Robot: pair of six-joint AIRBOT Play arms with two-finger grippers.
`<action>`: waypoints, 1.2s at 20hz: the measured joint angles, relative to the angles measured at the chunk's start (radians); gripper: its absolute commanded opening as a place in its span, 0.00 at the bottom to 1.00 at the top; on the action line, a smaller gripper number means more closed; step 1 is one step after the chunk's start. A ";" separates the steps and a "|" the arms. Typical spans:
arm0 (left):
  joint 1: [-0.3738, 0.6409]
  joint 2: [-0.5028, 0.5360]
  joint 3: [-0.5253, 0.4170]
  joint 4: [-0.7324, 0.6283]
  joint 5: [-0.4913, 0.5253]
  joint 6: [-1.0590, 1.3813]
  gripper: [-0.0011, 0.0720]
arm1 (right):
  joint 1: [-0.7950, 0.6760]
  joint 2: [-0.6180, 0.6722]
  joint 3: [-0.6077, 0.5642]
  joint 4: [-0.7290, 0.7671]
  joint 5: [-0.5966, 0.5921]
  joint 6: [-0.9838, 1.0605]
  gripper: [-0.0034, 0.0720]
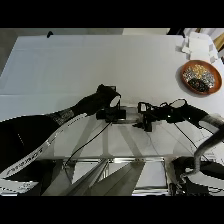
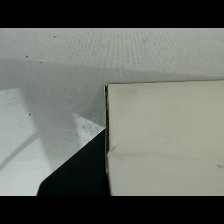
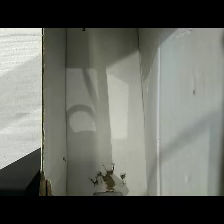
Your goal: Fold the box and place the chain.
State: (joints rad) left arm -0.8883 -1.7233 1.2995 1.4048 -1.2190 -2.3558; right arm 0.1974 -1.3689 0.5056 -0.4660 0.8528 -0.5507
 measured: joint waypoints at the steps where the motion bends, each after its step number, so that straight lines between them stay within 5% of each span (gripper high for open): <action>1: 0.000 0.000 0.000 0.000 0.000 0.000 0.22 | 0.000 0.000 0.000 0.000 0.000 0.000 0.44; 3: 0.000 0.002 0.000 0.006 -0.009 0.000 0.33 | 0.000 0.000 0.000 0.000 0.000 0.000 0.44; 16: 0.040 0.143 -0.002 -0.010 -0.095 0.296 0.33 | 0.000 0.000 0.000 0.000 0.000 -0.001 0.44; 22: 0.106 0.304 -0.017 -0.003 -0.152 0.465 0.33 | 0.000 0.000 0.000 0.000 0.000 -0.001 0.44; 23: 0.123 0.345 -0.037 0.001 -0.137 0.499 0.36 | 0.000 0.000 0.000 0.000 0.000 -0.001 0.44; 24: 0.139 0.388 -0.065 0.001 -0.116 0.538 0.58 | 0.000 0.000 0.000 0.000 0.000 -0.001 0.44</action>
State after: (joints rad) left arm -0.7490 -1.3354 1.2343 1.4059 -1.3354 -1.8179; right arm 0.1978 -1.3689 0.5056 -0.4664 0.8528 -0.5514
